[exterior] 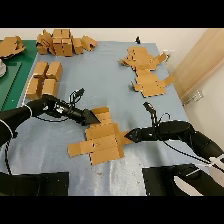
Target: Fold the box.
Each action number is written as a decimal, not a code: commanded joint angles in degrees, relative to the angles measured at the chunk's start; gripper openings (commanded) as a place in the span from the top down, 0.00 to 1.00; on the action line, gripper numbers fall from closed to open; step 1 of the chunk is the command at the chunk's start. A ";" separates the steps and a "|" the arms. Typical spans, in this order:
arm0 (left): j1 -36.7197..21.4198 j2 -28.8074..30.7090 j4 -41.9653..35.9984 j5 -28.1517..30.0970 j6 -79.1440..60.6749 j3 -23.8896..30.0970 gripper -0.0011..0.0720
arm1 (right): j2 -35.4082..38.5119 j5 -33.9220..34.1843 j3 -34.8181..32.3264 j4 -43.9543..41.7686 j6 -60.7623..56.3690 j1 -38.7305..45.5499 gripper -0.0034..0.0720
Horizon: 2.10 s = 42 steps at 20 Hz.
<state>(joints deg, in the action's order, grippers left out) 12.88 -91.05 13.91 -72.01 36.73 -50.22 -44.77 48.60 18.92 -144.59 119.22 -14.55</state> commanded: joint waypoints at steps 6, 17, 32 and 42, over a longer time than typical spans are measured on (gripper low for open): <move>-0.04 -0.11 -0.20 -0.48 -2.97 0.04 0.82 | -0.17 -1.31 -0.02 0.07 0.24 0.02 0.95; -0.09 -0.11 -0.17 -0.63 -5.92 0.02 0.97 | -0.17 -1.68 -0.02 0.09 0.22 0.00 0.95; -0.11 -0.09 1.97 -1.92 -8.96 -0.09 0.97 | -1.14 -1.97 -0.02 0.09 0.22 0.02 0.89; 9.53 6.86 -1.81 9.55 -28.48 -5.53 0.97 | -1.64 -9.77 7.32 3.21 -5.33 8.94 0.48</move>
<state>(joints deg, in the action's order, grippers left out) 18.57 -87.33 13.28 -68.34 18.00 -54.89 -46.37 39.42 23.14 -142.10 115.46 -9.06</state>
